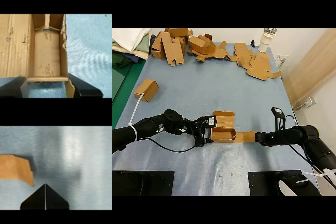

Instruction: Fold the box.

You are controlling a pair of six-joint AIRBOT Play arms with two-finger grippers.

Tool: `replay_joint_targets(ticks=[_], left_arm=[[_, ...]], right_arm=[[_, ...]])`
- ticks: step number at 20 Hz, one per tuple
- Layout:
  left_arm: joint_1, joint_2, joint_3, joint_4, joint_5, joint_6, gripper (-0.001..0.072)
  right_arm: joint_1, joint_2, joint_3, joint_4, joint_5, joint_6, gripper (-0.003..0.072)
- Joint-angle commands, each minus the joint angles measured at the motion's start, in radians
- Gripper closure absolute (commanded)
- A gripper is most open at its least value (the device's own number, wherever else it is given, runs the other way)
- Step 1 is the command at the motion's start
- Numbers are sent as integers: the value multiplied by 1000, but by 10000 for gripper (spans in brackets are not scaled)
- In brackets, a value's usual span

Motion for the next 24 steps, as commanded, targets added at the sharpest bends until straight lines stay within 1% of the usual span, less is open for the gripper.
replay_joint_targets(ticks=[1,4,7,9,11,13,17,20,24], left_arm=[[0,0,0,0,0,0,298],[0,0,0,0,0,0,298],[0,0,0,1,0,0,298],[0,0,0,0,0,0,298],[0,0,0,0,0,0,298],[0,0,0,0,0,0,298],[0,0,0,0,0,0,298],[0,0,0,0,0,0,299],[0,0,0,0,0,0,298]], right_arm=[[-7,-71,-51,232,160,-38,682],[0,-111,-51,278,199,-42,683],[0,-134,-51,280,201,-43,683],[0,-136,-51,282,222,-42,683],[0,-136,-51,299,234,-42,683],[8,-136,-51,351,226,-50,683],[100,-136,-51,465,249,-53,682],[150,-121,-46,479,251,-50,682],[157,-77,-46,481,281,-23,682]])
